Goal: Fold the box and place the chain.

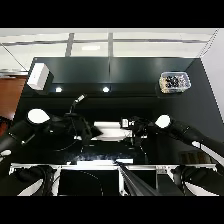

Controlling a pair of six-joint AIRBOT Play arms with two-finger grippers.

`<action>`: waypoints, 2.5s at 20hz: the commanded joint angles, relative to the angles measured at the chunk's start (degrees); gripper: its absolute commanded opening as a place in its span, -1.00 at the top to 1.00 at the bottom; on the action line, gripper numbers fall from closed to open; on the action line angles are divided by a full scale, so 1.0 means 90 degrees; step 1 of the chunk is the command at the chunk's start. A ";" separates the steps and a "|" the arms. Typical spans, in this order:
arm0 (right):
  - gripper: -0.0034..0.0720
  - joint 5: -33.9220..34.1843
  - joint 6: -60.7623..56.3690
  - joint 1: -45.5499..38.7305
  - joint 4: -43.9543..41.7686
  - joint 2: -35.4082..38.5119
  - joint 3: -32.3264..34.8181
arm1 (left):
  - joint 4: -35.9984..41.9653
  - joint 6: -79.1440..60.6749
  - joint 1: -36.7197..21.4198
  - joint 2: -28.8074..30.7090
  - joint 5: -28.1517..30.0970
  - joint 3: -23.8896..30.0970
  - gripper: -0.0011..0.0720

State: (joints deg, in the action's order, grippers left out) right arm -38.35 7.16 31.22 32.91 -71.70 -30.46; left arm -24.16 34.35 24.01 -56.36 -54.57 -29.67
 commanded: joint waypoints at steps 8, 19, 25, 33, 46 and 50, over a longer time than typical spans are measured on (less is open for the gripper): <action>-0.35 0.0000 0.0000 0.0002 -0.0002 -0.0002 0.0000 | 0.0685 -0.0330 0.0789 -0.1326 0.2407 0.0177 0.89; -0.35 0.0000 0.0000 0.0002 -0.0002 -0.0002 0.0000 | -0.1348 -0.0342 -0.1627 0.0345 -0.0685 -0.0469 0.89; -0.35 0.0000 0.0000 0.0002 -0.0002 -0.0002 0.0000 | -0.2873 -0.2914 -0.1457 0.0350 -0.1596 0.0046 -0.93; -0.35 0.0000 0.0000 0.0002 -0.0002 -0.0002 0.0000 | -0.2195 -0.3942 0.0005 -0.0415 0.1205 0.0376 -0.92; -0.35 0.0000 0.0000 0.0002 -0.0002 -0.0002 0.0000 | -0.1569 -0.3942 0.0474 -0.0576 0.1566 0.0379 0.35; -0.35 0.0000 0.0000 0.0002 -0.0002 -0.0002 0.0000 | -0.1071 -0.3944 0.0503 -0.0712 0.1537 0.0379 0.37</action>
State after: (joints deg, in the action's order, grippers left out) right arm -38.35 7.16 31.22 32.88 -71.70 -30.46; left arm -37.19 -1.10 28.34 -62.06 -40.93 -26.28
